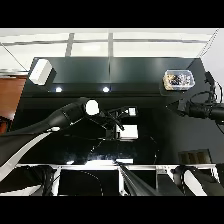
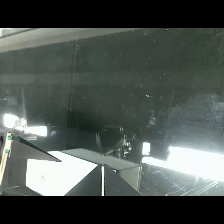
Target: Fold the box and place the chain.
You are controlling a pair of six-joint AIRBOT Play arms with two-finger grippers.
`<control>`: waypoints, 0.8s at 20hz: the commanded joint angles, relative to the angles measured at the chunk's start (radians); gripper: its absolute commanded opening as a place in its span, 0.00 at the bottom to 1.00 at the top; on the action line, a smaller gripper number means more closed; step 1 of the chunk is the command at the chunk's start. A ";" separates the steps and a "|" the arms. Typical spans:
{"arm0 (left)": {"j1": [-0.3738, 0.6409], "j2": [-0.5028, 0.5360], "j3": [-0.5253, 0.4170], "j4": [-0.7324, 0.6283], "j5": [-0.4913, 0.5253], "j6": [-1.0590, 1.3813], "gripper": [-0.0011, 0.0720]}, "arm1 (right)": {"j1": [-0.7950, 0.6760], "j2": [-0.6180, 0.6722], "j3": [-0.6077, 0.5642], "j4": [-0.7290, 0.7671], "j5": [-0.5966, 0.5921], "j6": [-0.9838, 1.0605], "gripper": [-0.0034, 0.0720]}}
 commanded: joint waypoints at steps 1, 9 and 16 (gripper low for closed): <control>-0.013 -0.021 0.000 0.005 0.030 0.001 0.99 | 0.000 0.000 0.001 0.000 0.000 0.000 0.06; -0.103 -0.082 0.000 0.178 0.204 -0.117 0.94 | 0.000 0.000 0.001 0.000 -0.004 0.000 0.06; 0.085 0.020 0.000 0.285 -0.080 -0.330 0.38 | 0.000 0.000 0.001 0.001 -0.006 0.000 0.06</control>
